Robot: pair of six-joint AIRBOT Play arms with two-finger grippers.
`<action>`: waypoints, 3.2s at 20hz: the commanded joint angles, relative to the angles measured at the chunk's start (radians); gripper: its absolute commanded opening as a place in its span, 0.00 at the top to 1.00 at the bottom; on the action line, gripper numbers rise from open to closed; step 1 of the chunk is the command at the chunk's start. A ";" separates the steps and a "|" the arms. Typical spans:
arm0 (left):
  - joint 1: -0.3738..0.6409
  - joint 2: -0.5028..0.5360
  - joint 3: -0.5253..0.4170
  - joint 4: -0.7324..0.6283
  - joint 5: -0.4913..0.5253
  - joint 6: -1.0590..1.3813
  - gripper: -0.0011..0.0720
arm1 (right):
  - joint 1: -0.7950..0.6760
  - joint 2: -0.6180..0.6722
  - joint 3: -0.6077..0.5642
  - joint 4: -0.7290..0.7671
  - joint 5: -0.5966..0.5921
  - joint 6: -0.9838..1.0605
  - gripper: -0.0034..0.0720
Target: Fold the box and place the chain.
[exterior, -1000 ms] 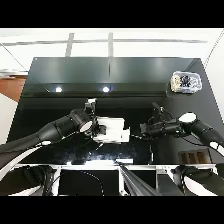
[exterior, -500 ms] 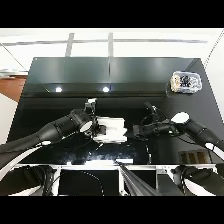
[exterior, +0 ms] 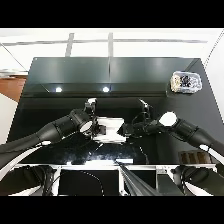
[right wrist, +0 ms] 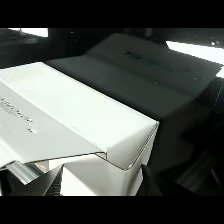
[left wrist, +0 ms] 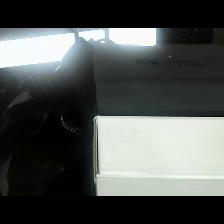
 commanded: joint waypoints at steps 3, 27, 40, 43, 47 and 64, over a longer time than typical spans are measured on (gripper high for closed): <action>0.000 0.000 0.001 0.000 -0.001 0.000 0.94 | 0.055 -0.001 0.053 -0.167 -0.021 0.196 0.25; 0.000 0.000 0.001 0.000 0.000 0.000 0.94 | 0.217 -0.023 0.158 -0.589 0.010 0.620 0.48; 0.000 0.000 0.001 0.000 -0.001 0.000 0.94 | 0.357 -0.188 0.344 -0.861 0.200 1.001 0.55; 0.000 0.000 0.001 0.000 -0.001 0.000 0.94 | 0.357 -0.197 0.354 -0.882 0.202 1.046 0.55; 0.000 0.000 0.001 0.000 -0.001 0.000 0.94 | 0.357 -0.202 0.356 -0.902 0.203 1.074 0.56; 0.000 0.000 0.001 0.001 0.000 0.000 0.94 | 0.363 -0.285 0.395 -0.918 0.240 1.070 0.61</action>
